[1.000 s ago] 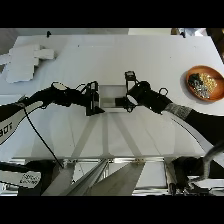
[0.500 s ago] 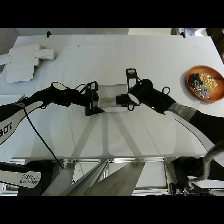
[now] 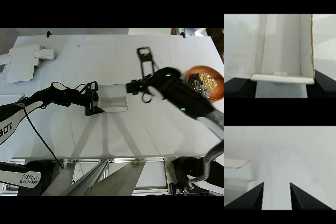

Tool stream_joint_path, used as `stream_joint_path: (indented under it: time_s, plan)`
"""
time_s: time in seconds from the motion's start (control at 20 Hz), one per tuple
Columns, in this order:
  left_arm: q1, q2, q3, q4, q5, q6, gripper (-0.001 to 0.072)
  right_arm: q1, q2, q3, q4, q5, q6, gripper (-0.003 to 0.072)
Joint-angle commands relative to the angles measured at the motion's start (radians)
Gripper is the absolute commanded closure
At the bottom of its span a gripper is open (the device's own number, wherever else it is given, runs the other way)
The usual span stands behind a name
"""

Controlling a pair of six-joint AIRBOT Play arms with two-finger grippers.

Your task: Fold the box and place the chain.

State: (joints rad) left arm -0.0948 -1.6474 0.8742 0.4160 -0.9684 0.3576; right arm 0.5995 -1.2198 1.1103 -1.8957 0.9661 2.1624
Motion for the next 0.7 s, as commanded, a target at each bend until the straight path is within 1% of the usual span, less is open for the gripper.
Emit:
stream_joint_path:
  time_s: [0.0,0.05,0.1,0.15,0.3,0.4,0.55,0.6,0.65]
  plan:
    - [0.000,0.001,0.001,0.000,0.000,0.000,0.0144,-0.165,0.087,0.001,-0.058,0.084,-0.159,0.0308]
    - [0.000,0.001,0.001,0.000,0.000,0.000,0.0144,-0.240,0.088,0.001,-0.058,0.121,-0.199,0.0251]
    - [0.000,0.001,0.001,0.000,0.000,0.000,0.0144,-0.330,0.087,0.001,-0.057,0.149,-0.232,0.0240]
    - [0.000,0.001,0.001,0.000,0.000,0.000,0.0144,-0.425,0.088,0.001,-0.057,0.151,-0.263,0.0240]
    - [0.000,0.001,0.001,0.000,0.000,0.000,0.0144,-0.672,0.087,0.001,-0.051,0.089,-0.290,0.0231]
    - [0.000,0.001,0.001,0.000,0.000,0.000,0.0144,-0.818,0.069,0.001,0.003,0.031,-0.349,0.0224]
    - [0.000,0.001,0.001,0.000,0.000,0.000,0.0144,-0.970,-0.029,0.001,0.094,0.010,-0.434,0.0206]
    - [0.000,0.001,0.001,0.000,0.000,0.000,0.0144,-0.998,-0.069,0.001,0.103,0.018,-0.454,0.0205]
    - [0.000,0.001,0.001,0.000,0.000,0.000,0.0144,-1.018,-0.109,0.001,0.104,0.020,-0.471,0.0184]
